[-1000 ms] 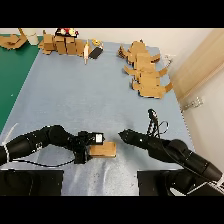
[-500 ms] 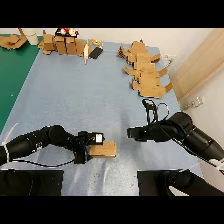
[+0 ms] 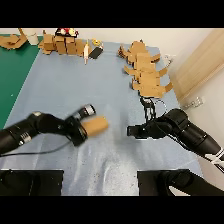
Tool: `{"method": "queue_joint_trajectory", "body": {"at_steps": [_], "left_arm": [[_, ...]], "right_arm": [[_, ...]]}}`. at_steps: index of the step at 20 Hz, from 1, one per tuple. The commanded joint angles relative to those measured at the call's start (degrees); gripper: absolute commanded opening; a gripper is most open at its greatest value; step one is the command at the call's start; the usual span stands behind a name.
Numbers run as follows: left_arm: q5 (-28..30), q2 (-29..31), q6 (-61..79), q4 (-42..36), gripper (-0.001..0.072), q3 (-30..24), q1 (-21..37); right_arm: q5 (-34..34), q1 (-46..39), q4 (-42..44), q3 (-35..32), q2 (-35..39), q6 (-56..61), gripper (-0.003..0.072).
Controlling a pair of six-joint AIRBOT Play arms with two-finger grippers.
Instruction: Fold the box.
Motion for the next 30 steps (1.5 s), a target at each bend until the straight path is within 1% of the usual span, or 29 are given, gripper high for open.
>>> {"method": "queue_joint_trajectory", "body": {"at_steps": [1,3,5,7,9,11,13,17,19,21,23,25,26,27,28,30], "left_arm": [[0.6,1.6,-16.3,11.7,0.0247,6.3,13.0],[3.3,-2.0,-16.1,11.7,0.0247,11.2,22.9],[3.1,-8.8,-15.7,11.7,0.0247,17.9,31.3],[3.1,-17.4,-15.8,10.8,0.0247,25.4,37.2],[2.8,-26.8,-15.8,8.9,0.0247,33.9,40.6],[1.1,-35.9,-15.8,6.6,0.0247,43.0,41.9],[-0.1,-43.4,-16.0,5.9,0.0247,50.9,41.8],[-0.5,-54.1,-18.0,1.6,0.0247,62.5,41.6],[-0.7,-57.7,-18.4,1.5,0.0246,66.1,41.6],[1.0,-60.5,-18.6,1.7,0.0247,68.5,41.6],[3.1,-62.2,-18.6,1.9,0.0247,69.7,41.6],[5.4,-62.6,-17.9,2.8,0.0249,70.0,41.6],[6.2,-62.5,-16.3,3.2,0.0319,70.1,41.5],[6.3,-62.5,-13.9,3.2,0.0614,70.5,41.5],[6.5,-62.5,-13.0,3.2,0.0706,70.7,41.5],[6.1,-62.5,-12.7,3.2,0.0707,71.2,41.6]], "right_arm": [[-0.4,0.0,-1.1,0.1,-0.1,0.0,0.0001],[-0.5,0.0,-1.1,0.1,-0.1,0.0,0.0001],[-0.7,0.0,-1.0,0.1,-0.1,0.0,0.0001],[-1.2,0.0,-0.9,0.1,-0.1,0.0,0.0001],[-1.3,0.0,-0.9,0.1,-0.1,0.0,0.0001],[-1.3,0.0,-0.9,0.1,-0.1,0.0,0.0001],[-1.3,0.0,-0.9,0.1,-0.1,0.0,0.0001],[-1.3,0.0,-0.9,0.1,-0.1,0.0,0.0001],[-1.3,0.0,-0.9,0.1,-0.1,0.0,0.0001],[-1.3,0.0,-0.9,0.1,-0.1,0.0,0.0001],[-1.3,0.0,-0.9,0.1,-0.1,0.0,0.0001],[-1.3,0.0,-0.9,0.1,-0.1,0.0,0.0001],[-1.3,0.0,-0.9,0.1,-0.1,0.0,0.0001],[-1.3,0.0,-0.9,0.1,-0.1,0.0,0.0001],[-1.3,0.0,-0.9,0.1,-0.1,0.0,0.0001],[-1.3,0.0,-0.9,0.1,-0.1,0.0,0.0001]]}}
